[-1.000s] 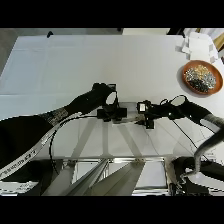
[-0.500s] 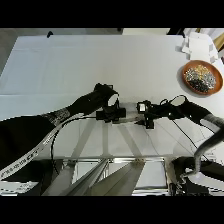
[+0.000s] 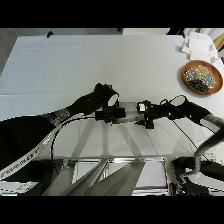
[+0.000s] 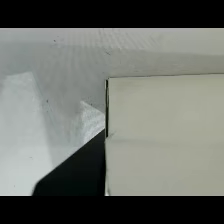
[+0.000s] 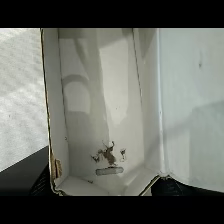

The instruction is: Fold the box and place the chain.

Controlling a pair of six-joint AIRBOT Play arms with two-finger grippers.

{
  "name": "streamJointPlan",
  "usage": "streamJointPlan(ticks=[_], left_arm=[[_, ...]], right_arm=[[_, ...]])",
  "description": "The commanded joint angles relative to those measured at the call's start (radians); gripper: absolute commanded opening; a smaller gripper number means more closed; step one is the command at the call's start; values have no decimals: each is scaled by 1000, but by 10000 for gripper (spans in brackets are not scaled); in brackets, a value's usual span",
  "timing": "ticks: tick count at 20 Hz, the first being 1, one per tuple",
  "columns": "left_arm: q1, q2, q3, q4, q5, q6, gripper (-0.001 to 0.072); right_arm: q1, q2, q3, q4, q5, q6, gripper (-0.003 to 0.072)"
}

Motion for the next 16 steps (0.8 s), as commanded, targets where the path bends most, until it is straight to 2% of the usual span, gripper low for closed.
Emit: streamJointPlan(ticks=[1, 2, 7, 9, 11, 14, 16], left_arm=[[3, 2, 1, 3, -2, -1, 314], [6, 7, 1, 4, -3, 3, 381], [22, 30, 2, 16, -26, 3, 386], [21, 27, 2, 23, -54, 0, 333], [15, 21, 2, 26, -57, -21, 318], [-7, 5, 2, 42, -43, -39, 185], [-19, 1, 2, 53, -25, -42, 162]], right_arm=[[0, 0, 0, 0, 0, 0, 411], [0, 0, 0, 0, 0, 0, 411], [0, 0, 0, 0, 0, 0, 411], [0, 0, 0, 0, 0, 0, 411], [0, 0, 0, 0, 0, 0, 411], [0, 0, 0, 0, 0, 0, 411], [0, 0, 0, 0, 0, 0, 411]])
